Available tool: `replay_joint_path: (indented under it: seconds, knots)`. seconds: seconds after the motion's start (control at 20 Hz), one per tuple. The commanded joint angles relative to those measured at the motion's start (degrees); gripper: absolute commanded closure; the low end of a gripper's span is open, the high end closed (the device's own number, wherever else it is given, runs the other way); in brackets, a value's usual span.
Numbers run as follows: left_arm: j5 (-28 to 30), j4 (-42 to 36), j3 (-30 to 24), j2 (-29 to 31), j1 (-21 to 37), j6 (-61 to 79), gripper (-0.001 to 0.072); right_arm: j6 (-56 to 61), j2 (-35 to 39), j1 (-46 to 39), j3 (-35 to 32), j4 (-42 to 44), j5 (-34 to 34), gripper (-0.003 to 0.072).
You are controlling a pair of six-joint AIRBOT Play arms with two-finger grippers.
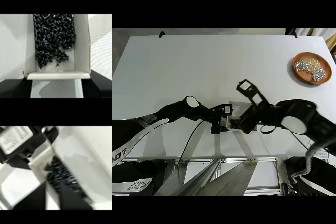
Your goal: Fold the box and place the chain.
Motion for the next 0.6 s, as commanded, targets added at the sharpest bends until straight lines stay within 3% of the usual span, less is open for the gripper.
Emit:
replay_joint_path:
  seconds: [0.0, 0.15, 0.25, 0.45, 0.55]
  knots:
    - [0.0, 0.0, 0.0, 0.0, 0.0, 0.0, 0.0573, -0.2, 8.0, -4.5, 3.3, -6.3, 3.4, 0.0636]
    - [0.0, 0.0, 0.0, 0.0, 0.0, 0.0, 0.0573, -7.8, 9.3, -14.5, 5.3, -4.5, 3.2, 0.0607]
    - [0.0, 0.0, 0.0, 0.0, 0.0, 0.0, 0.0573, -17.4, 7.3, -21.5, 5.7, 3.9, 2.8, 0.0580]
    - [0.0, 0.0, 0.0, 0.0, 0.0, 0.0, 0.0573, -32.4, -2.8, -32.6, 6.7, 20.5, 4.3, 0.0556]
    - [0.0, 0.0, 0.0, 0.0, 0.0, 0.0, 0.0573, -36.9, -10.1, -35.5, 6.7, 28.2, 10.1, 0.0490]
